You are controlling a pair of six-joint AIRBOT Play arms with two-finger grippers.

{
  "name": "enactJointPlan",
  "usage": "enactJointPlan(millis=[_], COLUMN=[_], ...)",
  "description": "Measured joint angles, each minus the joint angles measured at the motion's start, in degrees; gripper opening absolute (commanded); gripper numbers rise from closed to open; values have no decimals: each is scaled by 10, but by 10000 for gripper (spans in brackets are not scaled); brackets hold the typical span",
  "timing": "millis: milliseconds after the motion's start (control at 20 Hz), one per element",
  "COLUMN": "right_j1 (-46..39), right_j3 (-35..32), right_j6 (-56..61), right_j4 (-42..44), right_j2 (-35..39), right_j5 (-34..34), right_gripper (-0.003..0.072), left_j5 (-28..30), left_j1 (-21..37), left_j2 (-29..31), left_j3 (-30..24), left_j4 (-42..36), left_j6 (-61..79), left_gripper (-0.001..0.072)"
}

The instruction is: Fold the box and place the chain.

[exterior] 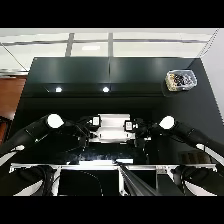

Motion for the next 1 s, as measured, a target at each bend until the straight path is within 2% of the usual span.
enactJointPlan(millis=[200,400,450,500,600,650,700,750,800,850,900,950,1000], right_j1=[0,0,0,0,0,0,0,0,0,0,0,0,0], right_j3=[0,0,0,0,0,0,0,0,0,0,0,0,0], right_j6=[0,0,0,0,0,0,0,-1,-1,-1,-1,-1,0], right_j4=[0,0,0,-1,-1,-1,-1,-1,-1,-1,-1,-1,-1], right_j2=[0,0,0,0,0,0,0,0,0,0,0,0,0], right_j5=[0,0,0,0,0,0,0,0,1,1,1,1,1], right_gripper=[487,487,487,487,487,487,487,487,487,487,487,487,487], left_j5=[0,2,3,6,10,11,12,15,17,16,16,19,21], left_j1=[-3,-12,-18,-24,-34,-36,-38,-40,-41,-42,-42,-43,-43], left_j2=[-3,-14,-21,-26,-35,-38,-40,-42,-43,-43,-44,-44,-45], left_j3=[0,0,0,0,0,0,0,0,0,0,0,0,0], left_j4=[-11,-53,-67,-76,-90,-94,-97,-99,-101,-101,-102,-103,-103], left_j6=[2,2,2,2,3,3,4,4,4,3,4,4,3], left_gripper=[266,265,255,190,166,199,329,368,296,285,401,407,246])
